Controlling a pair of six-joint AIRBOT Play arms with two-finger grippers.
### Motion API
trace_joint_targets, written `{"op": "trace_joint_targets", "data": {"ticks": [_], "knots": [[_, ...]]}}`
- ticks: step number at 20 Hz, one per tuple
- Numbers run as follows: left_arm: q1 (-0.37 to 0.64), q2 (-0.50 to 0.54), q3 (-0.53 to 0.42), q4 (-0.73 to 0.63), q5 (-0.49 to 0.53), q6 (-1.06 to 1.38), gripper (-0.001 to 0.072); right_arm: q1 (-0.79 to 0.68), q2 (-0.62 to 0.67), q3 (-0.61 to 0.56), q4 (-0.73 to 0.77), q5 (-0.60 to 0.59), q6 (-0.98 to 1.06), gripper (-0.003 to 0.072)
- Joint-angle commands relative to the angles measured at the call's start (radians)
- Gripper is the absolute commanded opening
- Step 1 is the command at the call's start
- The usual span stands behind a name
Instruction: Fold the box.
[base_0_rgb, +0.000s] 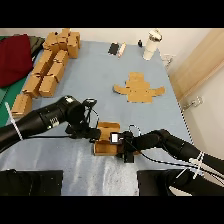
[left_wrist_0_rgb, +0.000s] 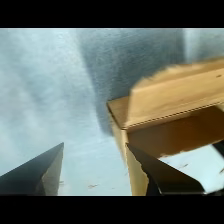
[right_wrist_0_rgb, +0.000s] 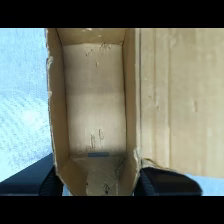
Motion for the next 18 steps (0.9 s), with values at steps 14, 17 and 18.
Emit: {"op": "trace_joint_targets", "data": {"ticks": [14, 17, 18], "knots": [[0.34, 0.343, -0.539, -0.658, 0.314, 2.127, 0.0545, 0.0, 0.0, 0.0, 0.0, 0.0, 0.001, 0.0387], [0.297, 0.317, -0.621, -0.715, 0.424, 2.219, 0.0691, 0.0, 0.0, 0.0, 0.0, 0.0, 0.001, 0.0387], [0.269, 0.291, -0.619, -0.755, 0.461, 2.228, 0.0691, 0.0, 0.0, 0.0, 0.0, 0.0, 0.001, 0.0387]]}}
